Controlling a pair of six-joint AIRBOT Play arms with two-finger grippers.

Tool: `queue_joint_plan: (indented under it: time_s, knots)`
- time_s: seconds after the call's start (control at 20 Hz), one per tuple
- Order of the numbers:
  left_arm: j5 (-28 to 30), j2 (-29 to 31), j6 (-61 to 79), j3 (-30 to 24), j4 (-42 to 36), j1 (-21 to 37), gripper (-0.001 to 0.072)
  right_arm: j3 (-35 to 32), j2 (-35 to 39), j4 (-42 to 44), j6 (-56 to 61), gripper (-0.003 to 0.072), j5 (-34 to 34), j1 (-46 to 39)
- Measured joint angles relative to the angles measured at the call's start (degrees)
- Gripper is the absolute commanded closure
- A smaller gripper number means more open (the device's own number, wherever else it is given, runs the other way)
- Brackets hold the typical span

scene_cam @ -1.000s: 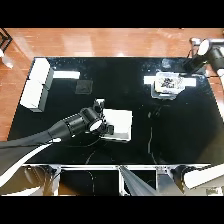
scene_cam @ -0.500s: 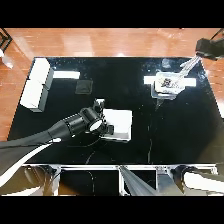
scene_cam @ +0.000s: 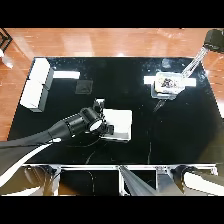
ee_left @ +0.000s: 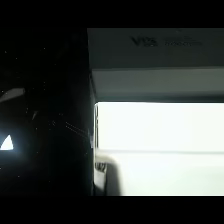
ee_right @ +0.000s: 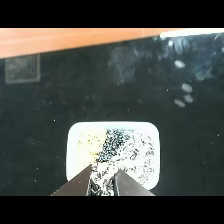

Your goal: Fold the box and place the chain.

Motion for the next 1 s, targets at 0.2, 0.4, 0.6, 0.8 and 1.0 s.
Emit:
queue_joint_plan:
  time_s: [0.2, 0.4, 0.6, 0.8, 1.0]
  knots:
    - [0.0, 0.0, 0.0, 0.0, 0.0, 0.0, 0.0687, 0.5, 5.6, 1.3, -1.4, 0.0664, -0.6, 0.0]
    - [0.0, 0.0, 0.0, 0.0, 0.0, 0.0, 0.0687, 0.8, 13.0, 3.0, -3.2, 0.0664, 2.1, 0.0]
    - [0.2, 0.0, 0.0, 0.0, 0.0, 0.0, 0.0687, 0.9, 18.6, 5.8, -4.3, 0.0664, 6.1, 1.9]
    - [0.3, 0.0, 0.0, 0.0, 0.0, 0.0, 0.0687, 0.9, 22.4, 6.9, -4.7, 0.0664, 10.5, 7.1]
    - [0.3, 0.0, 0.0, 0.0, 0.0, 0.0, 0.0688, 0.9, 24.6, 7.2, -4.4, 0.0664, 15.4, 13.7]
